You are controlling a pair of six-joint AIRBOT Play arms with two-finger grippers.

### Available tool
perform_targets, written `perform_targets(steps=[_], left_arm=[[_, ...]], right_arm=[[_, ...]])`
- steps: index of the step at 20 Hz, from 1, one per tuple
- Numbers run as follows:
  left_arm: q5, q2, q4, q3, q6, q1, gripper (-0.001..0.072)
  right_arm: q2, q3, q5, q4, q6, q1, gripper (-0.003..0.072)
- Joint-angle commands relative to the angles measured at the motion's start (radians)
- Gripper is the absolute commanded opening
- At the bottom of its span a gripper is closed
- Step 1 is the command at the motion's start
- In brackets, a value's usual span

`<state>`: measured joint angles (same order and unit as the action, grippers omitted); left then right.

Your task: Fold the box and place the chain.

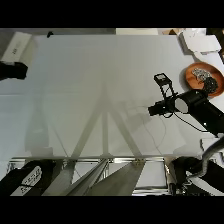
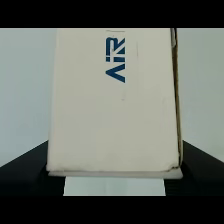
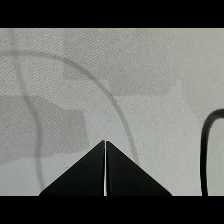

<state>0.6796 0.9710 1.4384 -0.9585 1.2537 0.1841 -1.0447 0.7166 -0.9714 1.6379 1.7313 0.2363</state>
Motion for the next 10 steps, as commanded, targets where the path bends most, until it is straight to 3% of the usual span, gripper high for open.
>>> perform_targets(steps=[1, 10], left_arm=[[-0.172, 0.079, -0.051, 0.002, 0.025, 0.048, 0.0009], [-0.272, 0.48, -0.058, 0.002, 0.026, 0.048, 0.0012]], right_arm=[[-0.001, 0.0, 0.0, -0.001, -0.001, 0.0, 0.0013], [-0.001, 0.0, 0.0, -0.001, -0.001, 0.0, 0.0013]])
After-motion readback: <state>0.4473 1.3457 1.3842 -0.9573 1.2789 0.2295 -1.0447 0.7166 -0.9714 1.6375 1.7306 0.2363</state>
